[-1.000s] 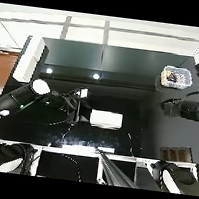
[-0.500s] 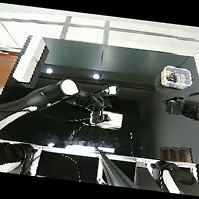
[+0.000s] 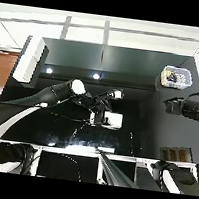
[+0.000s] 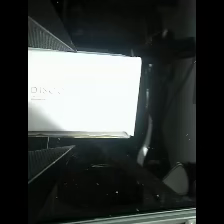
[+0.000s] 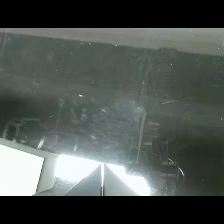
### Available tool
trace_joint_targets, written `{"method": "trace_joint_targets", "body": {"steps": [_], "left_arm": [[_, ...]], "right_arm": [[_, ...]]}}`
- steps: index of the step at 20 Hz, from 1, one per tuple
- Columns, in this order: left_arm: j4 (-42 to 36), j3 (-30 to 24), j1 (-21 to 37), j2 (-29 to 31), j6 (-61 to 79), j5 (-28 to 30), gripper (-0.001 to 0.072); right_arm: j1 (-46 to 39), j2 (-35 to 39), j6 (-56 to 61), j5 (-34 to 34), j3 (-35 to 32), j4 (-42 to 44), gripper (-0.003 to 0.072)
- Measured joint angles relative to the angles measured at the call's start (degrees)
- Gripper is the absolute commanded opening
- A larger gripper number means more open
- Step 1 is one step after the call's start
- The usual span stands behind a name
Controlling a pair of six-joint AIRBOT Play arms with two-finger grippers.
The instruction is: Fold the box and place the chain.
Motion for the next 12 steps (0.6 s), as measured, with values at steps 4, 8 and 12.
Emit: {"method": "trace_joint_targets", "body": {"steps": [4, 8, 12], "left_arm": [[1.79, 0.26, 0.22, -0.17, -0.81, -1.20, 0.0713], [5.14, 0.33, -0.20, -0.26, -1.57, -2.60, 0.0714], [9.66, 0.33, -2.14, -0.37, -2.21, -1.70, 0.0715]], "right_arm": [[-0.02, 0.00, -0.17, -0.11, 0.00, -0.20, 0.0012], [-0.02, 0.00, -0.20, -0.28, 0.00, -0.26, 0.0012], [-0.02, 0.00, -0.22, -0.52, 0.00, -0.31, 0.0012]]}}
